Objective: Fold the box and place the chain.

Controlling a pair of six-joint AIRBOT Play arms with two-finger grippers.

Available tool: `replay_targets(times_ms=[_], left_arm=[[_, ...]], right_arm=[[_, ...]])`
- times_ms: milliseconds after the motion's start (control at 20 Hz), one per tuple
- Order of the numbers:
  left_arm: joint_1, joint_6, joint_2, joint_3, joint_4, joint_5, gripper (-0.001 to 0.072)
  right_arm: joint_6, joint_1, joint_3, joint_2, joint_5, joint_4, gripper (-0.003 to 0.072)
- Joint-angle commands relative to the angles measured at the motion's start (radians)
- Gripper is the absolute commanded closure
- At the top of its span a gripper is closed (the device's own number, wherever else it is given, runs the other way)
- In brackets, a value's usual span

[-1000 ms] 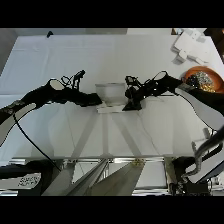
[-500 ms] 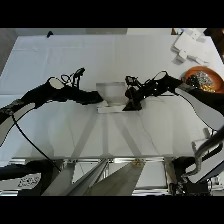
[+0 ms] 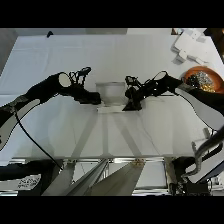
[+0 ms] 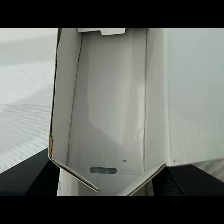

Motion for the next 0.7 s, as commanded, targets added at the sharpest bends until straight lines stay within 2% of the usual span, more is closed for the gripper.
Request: replay_targets(times_ms=[0, 300, 450, 550, 650], left_arm=[[-0.027, -0.115, -0.032, 0.076, 0.116, -0.068, 0.0249], [-0.101, -0.259, -0.114, 0.225, 0.237, -0.222, 0.0261], [-0.133, -0.359, -0.142, 0.262, 0.294, -0.286, 0.0321], [-0.145, -0.454, -0.147, 0.263, 0.291, -0.295, 0.0397], [-0.158, -0.506, -0.150, 0.263, 0.293, -0.305, 0.0430]], right_arm=[[0.000, 0.000, 0.001, 0.000, 0.000, -0.001, 0.0285], [0.000, 0.000, 0.001, 0.000, 0.000, -0.001, 0.0285], [0.000, 0.000, 0.001, 0.000, 0.000, -0.001, 0.0285], [0.000, 0.000, 0.001, 0.000, 0.000, -0.001, 0.0285], [0.000, 0.000, 0.001, 0.000, 0.000, -0.002, 0.0285]])
